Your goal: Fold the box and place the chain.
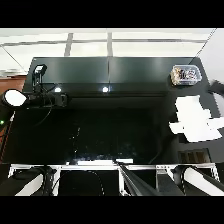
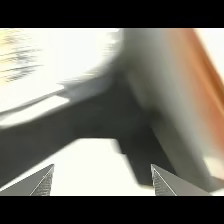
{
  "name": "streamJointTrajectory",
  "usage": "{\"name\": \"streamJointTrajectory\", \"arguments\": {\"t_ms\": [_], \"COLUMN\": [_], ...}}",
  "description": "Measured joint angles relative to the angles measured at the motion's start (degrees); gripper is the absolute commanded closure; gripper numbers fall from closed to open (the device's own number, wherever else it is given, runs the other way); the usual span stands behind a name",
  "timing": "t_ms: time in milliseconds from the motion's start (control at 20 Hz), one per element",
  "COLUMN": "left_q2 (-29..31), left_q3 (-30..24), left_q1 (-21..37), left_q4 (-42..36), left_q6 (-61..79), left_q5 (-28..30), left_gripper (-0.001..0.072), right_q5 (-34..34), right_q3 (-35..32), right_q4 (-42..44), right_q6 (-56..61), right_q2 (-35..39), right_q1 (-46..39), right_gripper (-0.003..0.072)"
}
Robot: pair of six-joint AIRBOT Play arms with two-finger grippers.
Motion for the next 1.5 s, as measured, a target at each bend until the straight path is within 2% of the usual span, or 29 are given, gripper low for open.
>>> {"name": "streamJointTrajectory", "arguments": {"t_ms": [200,350,550,700,750,800,900,950,1000,1050,1300,1500], "left_q2": [-0.2,-0.2,-0.2,-0.2,-0.2,-0.2,-0.2,-0.2,-0.2,-0.2,-0.2,-0.2], "left_q3": [0.5,0.6,0.6,0.6,0.6,0.6,0.6,0.6,0.6,0.6,0.6,0.6], "left_q1": [-0.4,-0.5,-0.6,-0.6,-0.6,-0.6,-0.6,-0.6,-0.6,-0.6,-0.6,-0.7], "left_q4": [3.3,4.0,4.1,3.8,3.6,3.4,3.1,3.0,3.0,2.9,2.8,2.8], "left_q6": [-2.8,-3.6,-4.1,-4.1,-4.1,-4.1,-4.1,-4.1,-4.1,-4.1,-4.1,-4.1], "left_q5": [0.5,0.3,0.5,0.5,0.6,0.6,0.6,0.6,0.6,0.6,1.0,1.5], "left_gripper": [0.0,0.0,0.0001,0.0001,0.0,0.0001,0.0001,0.0001,0.0001,0.0001,0.0001,0.0026], "right_q5": [12.1,21.5,30.8,33.2,33.7,34.3,35.5,36.3,37.0,37.9,39.7,39.2], "right_q3": [7.7,14.4,19.9,21.3,21.5,21.7,21.8,21.9,22.0,21.9,18.2,9.9], "right_q4": [7.0,11.9,17.5,19.5,19.8,19.8,19.1,18.8,18.8,18.7,23.5,32.3], "right_q6": [-13.5,-23.4,-33.9,-40.3,-41.7,-42.7,-43.9,-44.1,-44.3,-44.5,-44.7,-45.4], "right_q2": [-8.2,-16.2,-24.4,-27.8,-28.4,-28.9,-29.5,-29.7,-29.7,-29.6,-24.6,-17.3], "right_q1": [-18.0,-25.4,-28.4,-27.4,-26.9,-26.5,-26.1,-26.1,-26.0,-26.0,-25.7,-22.7], "right_gripper": [-0.0034,-0.0034,-0.0034,-0.0034,0.0021,0.0181,0.0443,0.0444,0.0537,0.0676,0.0676,0.0676]}}
